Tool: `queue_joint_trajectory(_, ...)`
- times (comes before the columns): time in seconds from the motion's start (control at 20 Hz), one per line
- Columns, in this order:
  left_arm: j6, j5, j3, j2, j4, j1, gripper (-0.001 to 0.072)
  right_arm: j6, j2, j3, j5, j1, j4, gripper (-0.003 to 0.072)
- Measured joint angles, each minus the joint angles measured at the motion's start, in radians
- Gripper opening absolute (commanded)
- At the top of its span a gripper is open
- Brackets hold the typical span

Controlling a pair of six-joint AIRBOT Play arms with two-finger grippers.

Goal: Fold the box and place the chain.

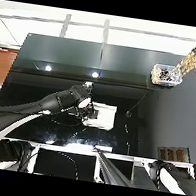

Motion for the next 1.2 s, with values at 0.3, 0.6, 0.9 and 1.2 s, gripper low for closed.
queue_joint_trajectory(0.3, 0.0, 0.001, 0.0, 0.0, 0.0, 0.0, 0.0031, -0.059, 0.175, -0.316, 0.094, 0.102, 0.12, 0.0008)
queue_joint_trajectory(0.6, 0.0, 0.002, 0.0, 0.0, 0.0, 0.0, 0.0031, -0.065, 0.205, -0.648, -0.074, 0.39, 0.258, 0.0008)
queue_joint_trajectory(0.9, 0.0, 0.002, 0.0, 0.0, 0.0, 0.0, 0.0031, -0.056, 0.122, -0.787, -0.351, 0.606, 0.359, 0.0009)
queue_joint_trajectory(1.2, 0.0, 0.002, 0.0, 0.0, 0.0, 0.0, 0.0031, -0.031, 0.018, -0.808, -0.464, 0.658, 0.359, 0.044)
